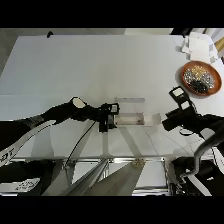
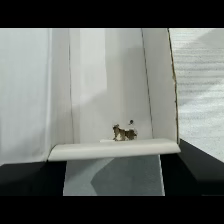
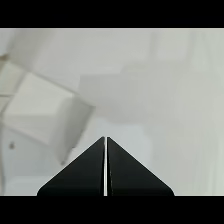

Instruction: Fold the box and place the chain.

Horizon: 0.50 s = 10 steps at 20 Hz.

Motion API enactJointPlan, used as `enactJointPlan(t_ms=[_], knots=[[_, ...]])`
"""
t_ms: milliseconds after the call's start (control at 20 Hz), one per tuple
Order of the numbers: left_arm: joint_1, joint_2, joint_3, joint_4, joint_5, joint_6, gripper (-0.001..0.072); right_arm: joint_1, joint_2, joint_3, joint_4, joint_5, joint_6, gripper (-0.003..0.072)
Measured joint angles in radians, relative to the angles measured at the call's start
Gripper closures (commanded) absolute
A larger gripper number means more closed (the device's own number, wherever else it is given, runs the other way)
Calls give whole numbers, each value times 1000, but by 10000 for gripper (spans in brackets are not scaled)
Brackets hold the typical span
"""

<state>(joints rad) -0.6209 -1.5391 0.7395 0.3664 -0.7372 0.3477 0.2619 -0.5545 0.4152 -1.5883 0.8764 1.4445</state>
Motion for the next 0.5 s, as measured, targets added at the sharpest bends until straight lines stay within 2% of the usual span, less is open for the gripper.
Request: enactJointPlan(t_ms=[200,500], knots=[[0,0,0,0,0,0,437,-142,-39,0,11,-23,95,668],[0,0,0,0,0,0,437,-204,-232,0,263,-46,-3,668]])
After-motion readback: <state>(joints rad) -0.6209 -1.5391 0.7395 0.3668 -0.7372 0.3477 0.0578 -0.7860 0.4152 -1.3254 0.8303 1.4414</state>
